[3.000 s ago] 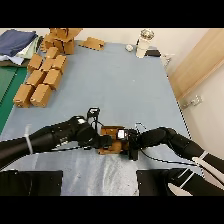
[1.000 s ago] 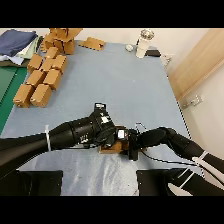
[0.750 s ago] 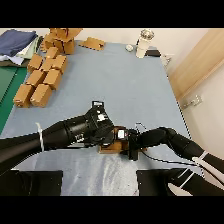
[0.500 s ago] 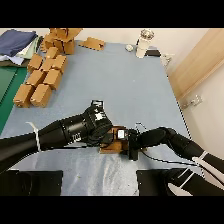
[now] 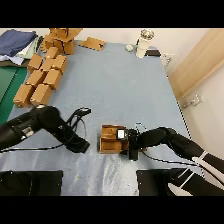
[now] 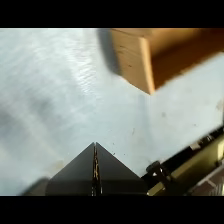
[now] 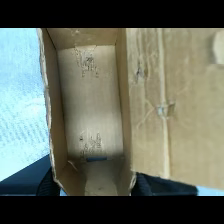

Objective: Fold the box.

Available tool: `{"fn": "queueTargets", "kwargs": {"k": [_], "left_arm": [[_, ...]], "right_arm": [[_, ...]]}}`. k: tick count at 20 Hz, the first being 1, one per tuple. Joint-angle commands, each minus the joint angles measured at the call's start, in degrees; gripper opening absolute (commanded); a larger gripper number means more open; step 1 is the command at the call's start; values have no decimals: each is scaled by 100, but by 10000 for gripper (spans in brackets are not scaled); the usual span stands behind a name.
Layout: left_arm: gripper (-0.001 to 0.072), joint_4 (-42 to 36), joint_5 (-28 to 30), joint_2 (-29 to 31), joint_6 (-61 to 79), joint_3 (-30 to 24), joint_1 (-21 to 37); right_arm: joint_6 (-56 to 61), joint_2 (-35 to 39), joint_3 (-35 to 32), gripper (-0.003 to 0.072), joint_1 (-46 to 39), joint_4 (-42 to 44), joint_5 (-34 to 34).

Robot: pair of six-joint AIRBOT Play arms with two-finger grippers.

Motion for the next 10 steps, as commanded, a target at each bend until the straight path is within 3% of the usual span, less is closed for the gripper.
{"fn": "queueTargets", "kwargs": {"k": [1,2,3,4,7,10], "left_arm": [[15,-1268,601,363,4323,-798,1200],[17,-1121,787,264,4747,-833,1252],[261,-1062,914,138,5003,-833,1233],[667,-1078,1113,-9,5169,-833,1167],[693,-1088,1449,-376,5584,-846,927],[694,-1401,2264,-273,7029,-1150,520]], "right_arm": [[2,0,0,483,0,2,0],[2,0,0,484,0,2,0],[2,0,0,484,0,2,-2],[2,2,0,483,0,2,-2],[2,0,0,483,0,2,0],[2,2,0,484,0,2,0]]}}
